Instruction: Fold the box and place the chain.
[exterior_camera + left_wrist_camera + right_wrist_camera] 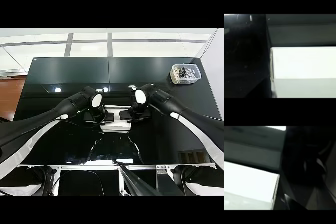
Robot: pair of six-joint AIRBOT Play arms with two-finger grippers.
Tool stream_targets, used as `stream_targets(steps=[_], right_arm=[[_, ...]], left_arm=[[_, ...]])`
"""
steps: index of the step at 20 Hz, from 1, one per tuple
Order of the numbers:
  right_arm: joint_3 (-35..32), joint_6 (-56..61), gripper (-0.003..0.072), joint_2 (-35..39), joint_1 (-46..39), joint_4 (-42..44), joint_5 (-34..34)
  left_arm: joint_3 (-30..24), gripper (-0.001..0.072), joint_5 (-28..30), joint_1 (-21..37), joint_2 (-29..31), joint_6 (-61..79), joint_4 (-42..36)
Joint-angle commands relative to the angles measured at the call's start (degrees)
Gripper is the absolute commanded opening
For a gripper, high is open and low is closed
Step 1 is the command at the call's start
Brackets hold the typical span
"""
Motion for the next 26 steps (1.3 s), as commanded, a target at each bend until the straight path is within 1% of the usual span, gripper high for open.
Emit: stream_targets(steps=[1,5,6,7,8,13,14,15,16,17,18,19,23,24,25,26], right_arm=[[1.68,6.75,0.0239,-1.99,2.40,-3.19,3.30],[1.68,8.20,0.0239,-2.43,2.97,-3.17,2.64],[1.68,8.20,0.0218,-2.43,2.97,-3.15,2.56],[1.68,8.17,0.0048,-2.43,2.97,-3.04,2.56],[1.68,8.22,0.0018,-2.43,2.97,-2.84,2.34],[1.68,8.72,0.0018,-2.43,2.97,-2.27,2.19],[1.68,8.72,0.0033,-2.43,2.95,-2.21,2.16],[1.68,8.70,0.0180,-2.43,2.95,-2.08,1.97],[1.68,8.70,0.0208,-2.43,2.95,-1.97,1.79],[1.68,8.70,0.0183,-2.43,2.95,-1.79,1.75],[1.68,8.63,0.0058,-2.43,2.95,-1.84,1.77],[1.68,8.66,0.0017,-2.43,2.95,-1.86,1.73],[1.68,8.70,0.0019,-2.43,2.95,-1.84,0.72],[1.68,8.70,0.0050,-2.38,2.95,-1.84,0.50],[1.73,8.68,0.0253,-2.34,2.95,-1.84,0.39],[1.75,8.48,0.0323,-2.23,2.95,-1.88,0.26]], left_arm=[[0.02,0.0027,-0.02,0.04,0.02,0.00,0.13],[0.02,0.0027,-0.11,0.04,0.02,0.00,0.11],[0.02,0.0027,-0.20,0.04,0.02,0.00,0.11],[0.02,0.0027,-0.26,0.04,0.02,0.00,0.11],[0.02,0.0027,-0.24,0.04,0.02,0.00,0.11],[0.02,0.0027,-0.24,0.04,0.02,0.00,0.11],[0.02,0.0027,-0.24,0.04,0.02,-0.02,0.11],[0.02,0.0027,-0.24,0.04,0.02,-0.02,0.09],[0.02,0.0027,-0.24,0.04,0.02,0.00,0.09],[0.02,0.0027,-0.24,0.04,0.02,0.00,0.09],[0.02,0.0027,-0.24,0.04,0.02,0.00,0.09],[0.02,0.0027,-0.24,0.04,0.02,0.00,0.09],[0.02,0.0027,-0.24,0.04,0.02,0.00,0.09],[0.02,0.0027,-0.24,0.04,0.02,-0.02,0.09],[0.02,0.0027,-0.24,0.04,0.02,0.00,0.11],[0.02,0.0027,-0.24,0.04,0.02,-0.02,0.11]])
